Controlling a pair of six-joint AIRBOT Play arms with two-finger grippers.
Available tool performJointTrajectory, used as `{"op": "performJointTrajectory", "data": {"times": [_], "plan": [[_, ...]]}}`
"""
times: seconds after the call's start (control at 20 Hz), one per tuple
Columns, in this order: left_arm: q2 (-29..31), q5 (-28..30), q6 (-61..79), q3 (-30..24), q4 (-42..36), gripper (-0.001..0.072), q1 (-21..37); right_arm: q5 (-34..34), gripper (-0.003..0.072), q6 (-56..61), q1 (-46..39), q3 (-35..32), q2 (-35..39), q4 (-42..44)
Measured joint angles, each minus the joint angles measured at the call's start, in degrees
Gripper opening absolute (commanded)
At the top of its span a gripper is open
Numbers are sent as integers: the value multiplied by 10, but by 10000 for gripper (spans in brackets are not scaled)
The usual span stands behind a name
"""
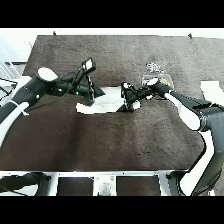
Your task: Fold the box and place the chain.
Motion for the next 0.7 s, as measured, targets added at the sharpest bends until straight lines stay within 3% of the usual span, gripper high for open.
{"op": "performJointTrajectory", "data": {"times": [0.25,0.7], "plan": [[-39,63,-5,-17,9,18,-5,0,463,0,0,0,0,0],[-151,79,-44,120,86,18,5,0,463,0,0,0,0,0]]}}
